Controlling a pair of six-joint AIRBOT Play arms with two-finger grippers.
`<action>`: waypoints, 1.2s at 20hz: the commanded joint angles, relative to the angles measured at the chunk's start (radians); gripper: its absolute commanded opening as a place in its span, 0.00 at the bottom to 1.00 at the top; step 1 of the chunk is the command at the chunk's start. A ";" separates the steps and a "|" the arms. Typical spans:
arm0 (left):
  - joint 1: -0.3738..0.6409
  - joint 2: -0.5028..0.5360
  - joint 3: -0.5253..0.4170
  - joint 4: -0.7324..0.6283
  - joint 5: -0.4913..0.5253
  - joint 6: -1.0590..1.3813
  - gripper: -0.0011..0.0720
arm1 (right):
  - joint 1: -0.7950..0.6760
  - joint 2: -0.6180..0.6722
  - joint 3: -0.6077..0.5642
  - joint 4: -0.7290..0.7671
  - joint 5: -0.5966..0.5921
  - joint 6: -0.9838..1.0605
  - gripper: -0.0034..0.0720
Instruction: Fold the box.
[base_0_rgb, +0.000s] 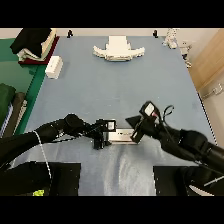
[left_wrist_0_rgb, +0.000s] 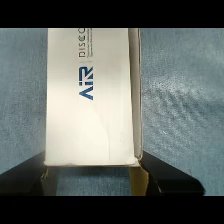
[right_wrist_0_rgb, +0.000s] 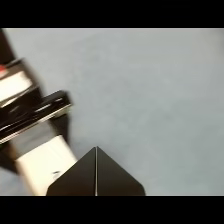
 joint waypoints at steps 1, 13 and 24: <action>0.000 0.000 0.000 0.000 0.000 0.000 0.64 | -0.177 -0.061 0.234 -0.105 -0.269 0.004 0.05; 0.000 0.000 0.000 0.000 0.000 0.000 0.64 | -0.548 -0.662 0.790 0.002 -0.776 0.222 0.05; 0.000 0.000 0.000 0.000 -0.001 0.000 0.64 | -0.564 -0.770 0.828 0.049 -0.794 0.281 0.05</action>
